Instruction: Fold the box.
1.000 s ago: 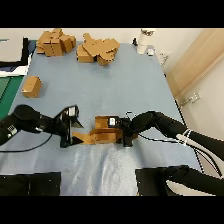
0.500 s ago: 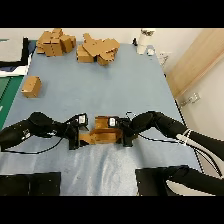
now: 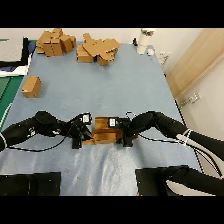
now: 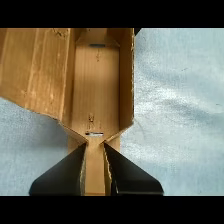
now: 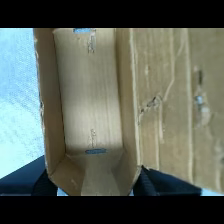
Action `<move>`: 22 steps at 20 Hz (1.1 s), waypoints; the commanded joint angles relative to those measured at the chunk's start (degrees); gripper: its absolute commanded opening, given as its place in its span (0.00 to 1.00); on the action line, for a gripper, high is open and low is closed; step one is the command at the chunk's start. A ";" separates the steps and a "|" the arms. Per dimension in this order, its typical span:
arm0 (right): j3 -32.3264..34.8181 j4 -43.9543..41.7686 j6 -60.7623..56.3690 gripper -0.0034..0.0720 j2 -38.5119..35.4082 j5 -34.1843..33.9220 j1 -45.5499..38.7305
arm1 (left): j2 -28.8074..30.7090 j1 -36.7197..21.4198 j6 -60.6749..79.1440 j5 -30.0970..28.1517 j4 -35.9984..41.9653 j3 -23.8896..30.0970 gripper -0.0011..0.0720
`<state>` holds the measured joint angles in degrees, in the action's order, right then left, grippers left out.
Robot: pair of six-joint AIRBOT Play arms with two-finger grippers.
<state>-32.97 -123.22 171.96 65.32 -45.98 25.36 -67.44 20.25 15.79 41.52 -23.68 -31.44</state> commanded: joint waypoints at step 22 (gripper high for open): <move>0.00 0.00 -0.02 0.84 -0.02 0.00 -0.02 | -3.65 2.29 7.61 -1.07 12.55 -0.44 0.76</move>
